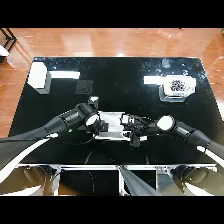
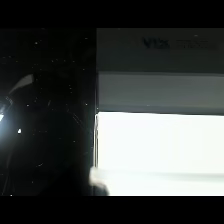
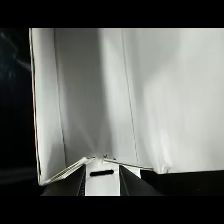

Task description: Fold the box and place the chain.

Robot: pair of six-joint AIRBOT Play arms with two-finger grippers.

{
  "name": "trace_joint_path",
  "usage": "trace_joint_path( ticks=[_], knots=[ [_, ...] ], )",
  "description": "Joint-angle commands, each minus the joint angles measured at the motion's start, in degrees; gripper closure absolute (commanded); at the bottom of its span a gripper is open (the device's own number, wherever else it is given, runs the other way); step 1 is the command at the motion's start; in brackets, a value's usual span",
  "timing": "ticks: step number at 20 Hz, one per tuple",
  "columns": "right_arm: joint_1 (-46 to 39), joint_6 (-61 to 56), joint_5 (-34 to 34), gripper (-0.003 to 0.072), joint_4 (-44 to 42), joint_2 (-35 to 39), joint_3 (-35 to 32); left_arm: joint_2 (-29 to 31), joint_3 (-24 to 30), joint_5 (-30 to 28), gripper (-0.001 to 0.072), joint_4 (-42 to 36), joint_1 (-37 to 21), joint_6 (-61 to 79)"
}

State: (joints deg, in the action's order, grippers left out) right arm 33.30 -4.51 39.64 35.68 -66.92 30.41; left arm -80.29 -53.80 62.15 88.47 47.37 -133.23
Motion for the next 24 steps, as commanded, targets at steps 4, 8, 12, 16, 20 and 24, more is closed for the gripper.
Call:
trace_joint_path(
  ticks=[4, 8, 12, 16, 20, 24],
  knots=[
    [0.04, 0.02, -2.40, 0.0451, -7.17, -2.45, 0.04, -0.02, -0.02, -0.35, 0.0693, -0.48, 0.00, -0.04],
    [1.49, 0.44, -3.19, 0.0450, -7.10, -3.37, 0.04, -0.02, -0.02, -0.35, 0.0692, -0.48, 0.00, -0.04],
    [2.82, 0.42, -5.29, 0.0220, -7.10, -3.37, 0.04, -0.02, -0.02, -0.22, 0.0693, -0.48, 0.00, -0.02],
    [2.82, 0.39, -5.46, 0.0257, -7.13, -3.37, 0.04, -0.02, -0.02, -0.15, 0.0693, -0.48, 0.00, -0.04],
    [2.78, 0.35, -6.71, 0.0523, -6.34, -3.34, 0.04, -0.02, -0.02, -0.17, 0.0693, -0.48, 0.00, -0.02],
    [1.22, -19.37, -5.29, 0.0666, 4.55, 1.01, 0.07, -0.02, -0.02, -0.15, 0.0693, -0.48, 0.00, -0.04]
  ],
)
